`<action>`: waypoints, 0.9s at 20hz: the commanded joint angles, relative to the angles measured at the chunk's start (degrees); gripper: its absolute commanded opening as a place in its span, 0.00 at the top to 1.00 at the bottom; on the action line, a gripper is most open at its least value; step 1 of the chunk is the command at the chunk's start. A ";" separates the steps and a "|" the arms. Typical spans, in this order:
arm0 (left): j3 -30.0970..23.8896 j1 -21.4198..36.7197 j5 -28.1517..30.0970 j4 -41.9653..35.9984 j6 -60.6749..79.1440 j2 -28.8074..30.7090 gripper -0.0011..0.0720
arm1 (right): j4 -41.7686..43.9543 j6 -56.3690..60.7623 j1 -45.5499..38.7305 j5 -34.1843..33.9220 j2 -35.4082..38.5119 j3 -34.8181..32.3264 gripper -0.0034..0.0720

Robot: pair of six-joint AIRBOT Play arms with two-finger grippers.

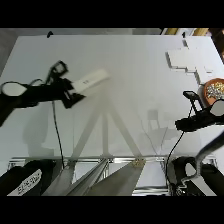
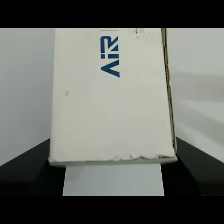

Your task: Fold the box and place the chain.

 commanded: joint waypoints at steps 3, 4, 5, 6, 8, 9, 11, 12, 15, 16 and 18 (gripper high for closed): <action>0.02 25.46 1.16 23.45 -39.98 7.98 0.93 | 0.02 0.00 -0.04 0.07 0.07 -0.02 0.94; -0.24 29.55 0.87 24.87 -44.96 7.69 0.93 | 0.02 0.00 -0.04 0.04 0.04 -0.02 0.94; -0.68 32.81 0.35 26.05 -48.46 7.34 0.91 | 0.02 0.00 -0.04 0.07 0.04 -0.02 0.94; -1.27 35.63 -0.35 27.43 -50.90 6.80 0.82 | 0.02 0.00 -0.04 0.07 0.04 -0.02 0.94; -2.62 38.64 -1.27 31.93 -55.89 5.42 0.76 | 0.02 0.00 -0.04 0.04 0.07 -0.02 0.94; -2.95 39.32 -3.10 34.82 -58.62 4.37 0.76 | 0.02 0.00 -0.04 0.07 0.04 -0.02 0.94; -3.06 40.02 -7.15 39.28 -63.25 1.57 0.75 | 0.02 0.00 -0.04 0.04 0.07 -0.02 0.94; -3.06 40.06 -8.81 40.24 -63.80 0.17 0.63 | 0.02 0.00 -0.04 0.07 0.04 -0.02 0.94; -3.06 40.02 -11.08 40.79 -63.82 -1.51 0.07 | 0.02 0.00 -0.04 0.04 0.04 -0.02 0.94; -3.04 40.00 -11.23 40.81 -63.80 -1.42 0.03 | 0.02 0.00 -0.04 0.07 0.04 -0.02 0.94; -3.04 39.98 -12.17 40.81 -63.82 -1.36 0.03 | 0.02 0.00 -0.04 0.04 0.07 -0.02 0.94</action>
